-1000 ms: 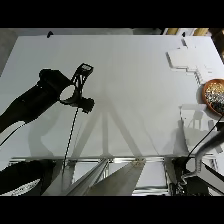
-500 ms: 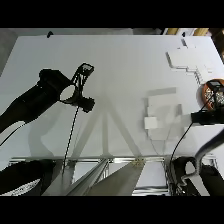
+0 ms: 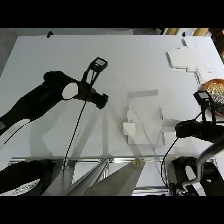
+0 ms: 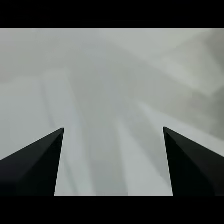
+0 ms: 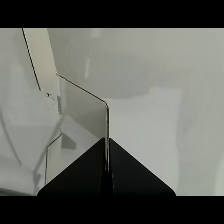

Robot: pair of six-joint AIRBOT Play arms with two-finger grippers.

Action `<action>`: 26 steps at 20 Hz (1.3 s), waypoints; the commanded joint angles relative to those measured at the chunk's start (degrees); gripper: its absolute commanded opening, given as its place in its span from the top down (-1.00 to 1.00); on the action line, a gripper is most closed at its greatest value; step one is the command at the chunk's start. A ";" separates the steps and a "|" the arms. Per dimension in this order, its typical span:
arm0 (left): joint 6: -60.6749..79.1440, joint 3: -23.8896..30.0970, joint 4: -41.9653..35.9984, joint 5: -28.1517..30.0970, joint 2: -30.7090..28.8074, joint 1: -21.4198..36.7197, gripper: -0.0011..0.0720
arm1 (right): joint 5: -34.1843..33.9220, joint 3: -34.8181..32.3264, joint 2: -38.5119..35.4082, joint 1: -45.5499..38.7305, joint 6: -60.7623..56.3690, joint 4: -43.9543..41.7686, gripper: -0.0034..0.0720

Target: Fold the box and place the chain.

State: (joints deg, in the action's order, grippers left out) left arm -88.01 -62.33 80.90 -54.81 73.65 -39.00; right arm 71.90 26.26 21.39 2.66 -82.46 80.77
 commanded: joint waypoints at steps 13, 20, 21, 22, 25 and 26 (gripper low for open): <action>43.25 0.00 -39.34 -9.68 10.03 1.84 -0.92 | -0.59 -0.39 9.92 0.96 12.48 -7.13 0.87; 46.16 0.00 -47.60 -12.76 17.18 7.91 -0.16 | -0.72 -0.39 9.92 0.96 12.46 -7.56 0.87; 46.34 0.00 -48.70 -11.52 17.90 7.98 -0.16 | -0.66 -0.37 9.92 0.96 12.46 -7.67 0.87; 44.59 0.00 -48.22 -8.61 18.08 7.93 -0.06 | -0.59 -0.39 9.92 0.96 12.46 -7.85 0.87; 31.95 0.00 -46.73 -3.67 18.05 7.67 0.44 | -0.59 -0.39 9.92 0.96 12.46 -7.98 0.87; 32.09 0.00 -47.12 -2.49 18.05 7.37 0.44 | -0.61 -0.39 9.92 0.96 12.46 -7.98 0.87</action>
